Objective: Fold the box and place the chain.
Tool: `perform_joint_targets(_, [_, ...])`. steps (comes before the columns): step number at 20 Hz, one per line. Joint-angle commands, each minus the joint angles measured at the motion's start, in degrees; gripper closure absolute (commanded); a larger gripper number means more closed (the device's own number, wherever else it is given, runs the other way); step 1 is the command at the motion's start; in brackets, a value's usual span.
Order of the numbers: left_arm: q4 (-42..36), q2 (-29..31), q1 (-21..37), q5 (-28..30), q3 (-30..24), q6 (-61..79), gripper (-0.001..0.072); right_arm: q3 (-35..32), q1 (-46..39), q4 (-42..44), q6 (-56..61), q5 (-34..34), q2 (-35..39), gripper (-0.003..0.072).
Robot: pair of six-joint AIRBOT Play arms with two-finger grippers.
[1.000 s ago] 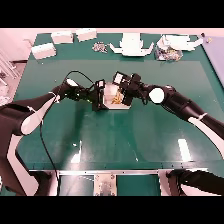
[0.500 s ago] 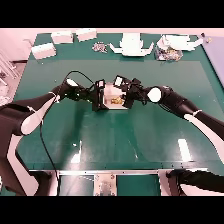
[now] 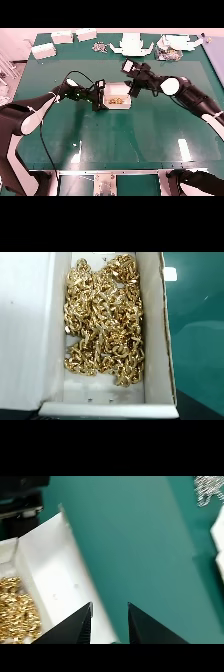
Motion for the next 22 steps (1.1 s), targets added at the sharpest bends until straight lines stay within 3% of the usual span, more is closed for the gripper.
perform_joint_targets(1, [0.0,0.0,0.0,0.0,0.0,0.0,0.0240,2.5,-2.8,6.4,-8.2,2.7,1.2,0.0415])
perform_joint_targets(5, [0.0,0.0,0.0,0.0,0.0,0.0,0.0241,8.4,-10.0,27.8,-26.4,17.7,-4.5,0.0422])
perform_joint_targets(7, [0.0,0.0,0.0,0.0,0.0,0.0,0.0240,12.4,-13.4,32.3,-28.7,23.9,-9.2,0.0437])
perform_joint_targets(11, [0.0,0.0,0.0,0.0,0.0,0.0,0.0240,21.0,-15.5,35.6,-29.9,33.7,-19.6,0.0437])
perform_joint_targets(16, [0.0,0.0,0.0,0.0,0.0,0.0,0.0240,30.1,-15.1,35.6,-30.3,35.3,-29.3,0.0438])
perform_joint_targets(22, [0.0,0.0,0.0,0.0,0.0,0.0,0.0241,31.7,-15.1,32.8,-28.3,43.2,-33.0,0.0463])
